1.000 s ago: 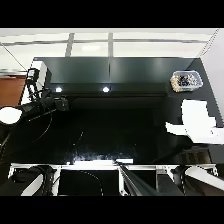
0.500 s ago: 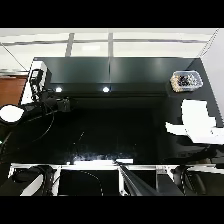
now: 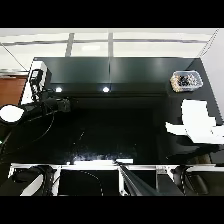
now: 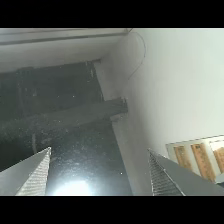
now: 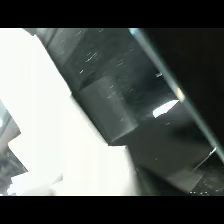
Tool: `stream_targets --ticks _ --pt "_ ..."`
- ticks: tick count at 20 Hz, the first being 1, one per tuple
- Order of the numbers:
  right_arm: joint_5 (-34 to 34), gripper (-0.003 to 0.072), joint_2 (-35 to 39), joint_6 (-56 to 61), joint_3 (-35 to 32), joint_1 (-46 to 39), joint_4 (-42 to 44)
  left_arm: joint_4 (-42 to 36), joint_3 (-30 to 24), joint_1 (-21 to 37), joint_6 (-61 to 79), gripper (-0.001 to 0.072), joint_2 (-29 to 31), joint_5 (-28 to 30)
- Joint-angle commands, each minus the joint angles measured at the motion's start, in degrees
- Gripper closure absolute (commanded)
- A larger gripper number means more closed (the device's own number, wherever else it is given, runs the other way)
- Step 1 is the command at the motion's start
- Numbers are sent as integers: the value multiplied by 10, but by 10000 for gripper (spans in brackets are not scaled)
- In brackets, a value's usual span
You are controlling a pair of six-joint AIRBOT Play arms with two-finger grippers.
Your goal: Fold the box and place the chain.
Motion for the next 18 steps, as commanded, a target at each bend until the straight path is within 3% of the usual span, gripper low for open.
stream_targets --ticks 1,2,4,5,9,15,18 --pt "35 415 -4 -12 1 5 -25 0 0 0 -1 5 0 0" --pt "42 551 -4 -12 1 5 -36 0 0 0 -1 5 0 1" --pt "53 588 -4 -13 0 5 -41 0 0 0 -1 5 0 1" --pt "62 675 -4 -16 0 6 -40 0 0 0 -1 5 0 1" --pt "74 675 7 -16 -19 39 -29 0 1 0 -1 5 0 1" --pt "70 676 21 -15 -87 161 159 -3 1 0 -1 5 -2 -17" --pt "49 676 48 -16 -97 262 195 -1 1 0 0 5 -11 -45"
